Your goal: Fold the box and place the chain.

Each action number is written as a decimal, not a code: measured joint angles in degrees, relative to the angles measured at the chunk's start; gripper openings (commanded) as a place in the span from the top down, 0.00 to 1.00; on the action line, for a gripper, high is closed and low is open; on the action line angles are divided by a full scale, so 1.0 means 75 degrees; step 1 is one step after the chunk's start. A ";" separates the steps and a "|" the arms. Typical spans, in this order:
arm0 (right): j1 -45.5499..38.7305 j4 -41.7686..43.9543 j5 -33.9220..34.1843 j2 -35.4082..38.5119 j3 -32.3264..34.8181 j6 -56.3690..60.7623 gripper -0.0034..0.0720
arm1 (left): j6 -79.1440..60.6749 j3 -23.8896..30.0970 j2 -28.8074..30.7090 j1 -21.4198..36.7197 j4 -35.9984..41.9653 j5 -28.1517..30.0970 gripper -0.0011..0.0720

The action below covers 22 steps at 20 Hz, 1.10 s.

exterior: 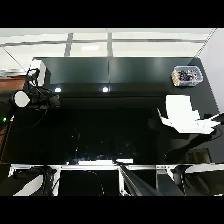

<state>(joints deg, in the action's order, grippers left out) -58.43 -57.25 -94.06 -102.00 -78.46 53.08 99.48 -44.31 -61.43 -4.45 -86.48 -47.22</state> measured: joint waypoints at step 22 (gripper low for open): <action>0.8207 0.7245 0.7376 0.5896 0.7883 -0.3284 0.94 | -0.2559 -0.0041 -0.0490 -0.0597 0.3214 -0.0131 0.04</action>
<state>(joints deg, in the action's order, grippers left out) 3.11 -2.92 -38.74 -57.78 -19.33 28.45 80.29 -44.62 -65.10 -8.93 -62.37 -48.21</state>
